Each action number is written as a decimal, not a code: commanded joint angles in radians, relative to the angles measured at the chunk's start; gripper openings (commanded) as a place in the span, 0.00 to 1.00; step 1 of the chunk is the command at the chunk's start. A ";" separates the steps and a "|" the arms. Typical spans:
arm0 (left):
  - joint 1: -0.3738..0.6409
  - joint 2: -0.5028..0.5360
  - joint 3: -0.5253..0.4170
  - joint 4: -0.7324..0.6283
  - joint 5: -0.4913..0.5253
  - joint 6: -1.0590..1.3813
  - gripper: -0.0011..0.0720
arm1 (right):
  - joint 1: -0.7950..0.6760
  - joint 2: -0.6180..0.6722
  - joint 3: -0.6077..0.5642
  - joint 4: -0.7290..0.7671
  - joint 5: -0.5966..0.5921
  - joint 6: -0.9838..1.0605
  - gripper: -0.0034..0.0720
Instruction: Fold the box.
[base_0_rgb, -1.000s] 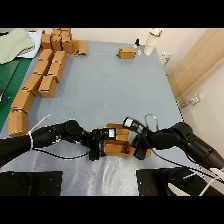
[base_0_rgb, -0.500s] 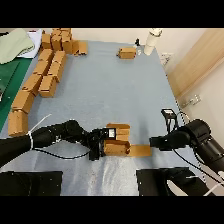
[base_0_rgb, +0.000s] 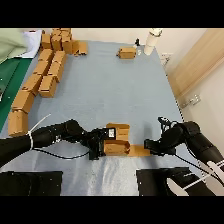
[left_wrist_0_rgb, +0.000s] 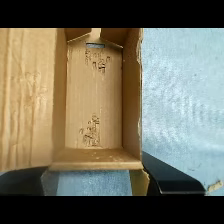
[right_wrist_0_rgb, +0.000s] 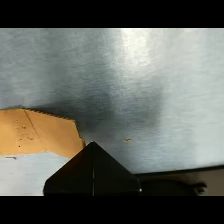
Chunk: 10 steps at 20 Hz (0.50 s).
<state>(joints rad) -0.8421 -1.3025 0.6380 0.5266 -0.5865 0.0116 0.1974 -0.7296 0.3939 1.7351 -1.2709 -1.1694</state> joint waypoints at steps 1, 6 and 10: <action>0.000 0.000 0.001 -0.003 0.001 0.000 0.72 | -0.003 -0.005 -0.007 0.147 0.063 -0.028 0.05; 0.000 0.000 0.001 -0.003 0.001 -0.001 0.72 | -0.003 0.101 -0.006 0.165 0.012 -0.027 0.05; 0.003 0.000 0.001 0.004 0.002 -0.002 0.72 | -0.005 0.167 -0.006 0.161 -0.046 -0.027 0.05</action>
<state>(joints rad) -0.8413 -1.3033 0.6376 0.5228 -0.5819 0.0090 0.1940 -0.6018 0.3878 1.8942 -1.2774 -1.1957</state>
